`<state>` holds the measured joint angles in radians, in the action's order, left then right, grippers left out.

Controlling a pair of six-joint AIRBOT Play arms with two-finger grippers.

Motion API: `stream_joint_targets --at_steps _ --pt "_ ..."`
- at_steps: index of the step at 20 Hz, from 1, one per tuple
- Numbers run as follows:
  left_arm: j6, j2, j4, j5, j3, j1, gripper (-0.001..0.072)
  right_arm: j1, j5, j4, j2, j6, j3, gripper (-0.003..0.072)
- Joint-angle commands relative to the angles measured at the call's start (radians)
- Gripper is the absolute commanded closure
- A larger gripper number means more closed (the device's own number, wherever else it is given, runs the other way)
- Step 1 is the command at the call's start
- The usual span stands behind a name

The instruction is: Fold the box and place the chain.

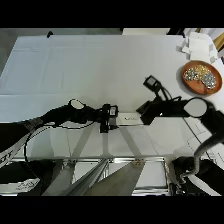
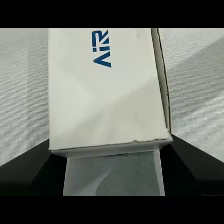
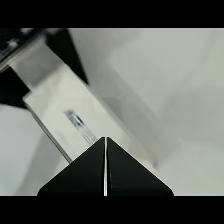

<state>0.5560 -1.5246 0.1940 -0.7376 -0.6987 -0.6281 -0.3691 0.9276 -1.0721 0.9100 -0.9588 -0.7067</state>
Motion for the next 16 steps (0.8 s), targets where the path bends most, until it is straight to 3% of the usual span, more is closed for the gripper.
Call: stream_joint_targets --at_steps 1,4,8,11,16 --pt "0.001 0.0 0.001 0.0 -0.001 0.001 0.0636 0.021 0.272 -0.456 -0.001 -0.301 -0.211 0.067" --pt "0.001 0.0 0.0 0.0 -0.001 0.001 0.0636 0.129 0.428 -0.495 0.008 -0.301 -0.235 0.0671" --pt "0.001 0.0 0.0 0.0 -0.001 0.001 0.0636 0.298 0.623 -0.436 0.091 -0.302 -0.234 0.067" --pt "0.001 0.0 0.001 0.001 -0.001 0.001 0.0636 0.401 0.598 -0.296 0.143 -0.301 -0.203 0.067" --pt "0.001 0.0 0.001 0.001 -0.001 0.001 0.0636 0.416 0.475 -0.322 0.156 -0.302 -0.044 0.067"
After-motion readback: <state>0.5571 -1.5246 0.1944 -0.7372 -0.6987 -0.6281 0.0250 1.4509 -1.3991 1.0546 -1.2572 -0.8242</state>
